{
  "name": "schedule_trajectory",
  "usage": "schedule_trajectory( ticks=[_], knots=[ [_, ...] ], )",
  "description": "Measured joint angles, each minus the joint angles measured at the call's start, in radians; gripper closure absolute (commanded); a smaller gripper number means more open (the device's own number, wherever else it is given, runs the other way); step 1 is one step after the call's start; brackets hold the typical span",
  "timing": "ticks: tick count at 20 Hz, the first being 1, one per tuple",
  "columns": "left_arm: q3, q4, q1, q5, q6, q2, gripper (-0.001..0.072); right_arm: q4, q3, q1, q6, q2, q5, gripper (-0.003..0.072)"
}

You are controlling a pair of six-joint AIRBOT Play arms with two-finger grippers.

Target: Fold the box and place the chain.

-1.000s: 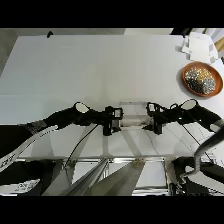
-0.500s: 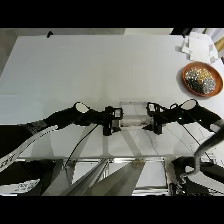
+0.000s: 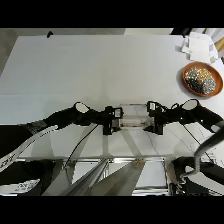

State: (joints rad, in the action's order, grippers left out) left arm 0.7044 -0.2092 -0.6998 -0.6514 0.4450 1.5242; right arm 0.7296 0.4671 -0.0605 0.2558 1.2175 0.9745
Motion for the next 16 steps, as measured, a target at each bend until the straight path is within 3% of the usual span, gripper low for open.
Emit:
schedule_trajectory(
  ticks=[8, 12, 16],
  knots=[
    [0.000, 0.001, 0.000, -0.001, -0.002, 0.000, 0.0641, 0.246, 0.002, 0.000, -0.247, -0.188, 0.061, 0.0070],
    [0.000, 0.000, 0.000, -0.005, -0.001, 0.000, 0.0641, 0.302, 0.001, 0.000, -0.346, -0.299, 0.112, 0.0681],
    [0.000, 0.000, 0.000, -0.007, -0.001, 0.000, 0.0641, 0.166, 0.001, 0.000, -0.381, -0.381, 0.163, 0.0676]
  ],
)
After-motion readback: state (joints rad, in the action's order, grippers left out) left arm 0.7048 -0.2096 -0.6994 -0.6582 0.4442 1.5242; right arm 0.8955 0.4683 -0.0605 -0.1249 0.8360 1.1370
